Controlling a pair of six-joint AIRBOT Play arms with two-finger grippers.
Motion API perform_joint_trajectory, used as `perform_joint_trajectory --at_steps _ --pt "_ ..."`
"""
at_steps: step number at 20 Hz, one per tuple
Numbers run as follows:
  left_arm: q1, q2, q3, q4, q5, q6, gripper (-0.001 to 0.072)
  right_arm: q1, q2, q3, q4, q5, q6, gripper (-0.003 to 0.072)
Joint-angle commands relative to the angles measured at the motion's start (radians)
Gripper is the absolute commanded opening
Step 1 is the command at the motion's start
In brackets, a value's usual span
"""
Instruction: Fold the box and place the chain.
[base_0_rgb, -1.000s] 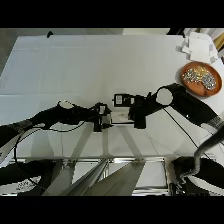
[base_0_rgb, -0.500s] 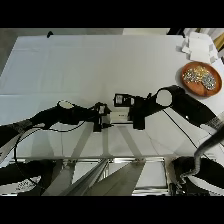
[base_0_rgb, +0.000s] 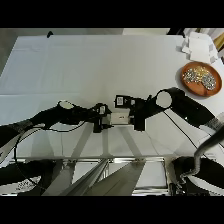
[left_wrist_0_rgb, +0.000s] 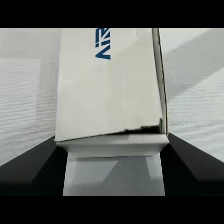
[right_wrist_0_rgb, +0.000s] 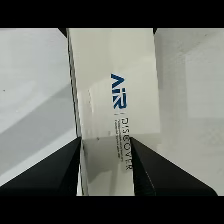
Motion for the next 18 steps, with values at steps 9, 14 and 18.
perform_joint_trajectory --at_steps 9,14,18 --pt "0.0 0.0 0.0 -0.003 0.005 -0.001 0.0071 -0.066 0.14 -0.001 0.109 -0.048 -0.04 0.0352" --pt "0.0 0.0 0.0 -0.003 0.005 -0.002 0.007 -0.155 0.165 -0.037 0.356 0.027 -0.088 0.001" --pt "0.0 0.0 0.0 -0.003 0.005 -0.002 0.007 -0.167 0.1 -0.138 0.661 0.0 -0.256 0.001"
